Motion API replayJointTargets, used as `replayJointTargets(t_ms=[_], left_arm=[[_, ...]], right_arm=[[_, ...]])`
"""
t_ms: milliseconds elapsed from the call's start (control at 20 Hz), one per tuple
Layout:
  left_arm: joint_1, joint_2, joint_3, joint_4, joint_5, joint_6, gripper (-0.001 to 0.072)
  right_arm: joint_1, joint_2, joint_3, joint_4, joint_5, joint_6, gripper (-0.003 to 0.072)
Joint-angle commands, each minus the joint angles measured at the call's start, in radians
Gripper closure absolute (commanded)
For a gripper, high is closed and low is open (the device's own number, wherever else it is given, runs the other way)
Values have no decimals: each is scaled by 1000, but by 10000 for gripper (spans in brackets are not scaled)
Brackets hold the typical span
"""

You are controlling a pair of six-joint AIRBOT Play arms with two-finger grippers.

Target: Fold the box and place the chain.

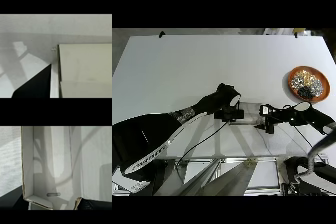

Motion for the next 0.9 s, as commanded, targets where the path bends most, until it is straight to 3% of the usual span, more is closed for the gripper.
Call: replayJointTargets(t_ms=[0,550,650,850], left_arm=[[-1,0,0,-1,12,-1,547],[3,49,5,-29,-7,35,549],[3,49,5,-55,-6,72,428],[1,49,5,-50,6,70,440]], right_arm=[[0,0,1,0,1,0,289],[0,0,1,0,1,0,289],[0,0,1,0,1,0,289],[0,0,1,0,1,0,289]])
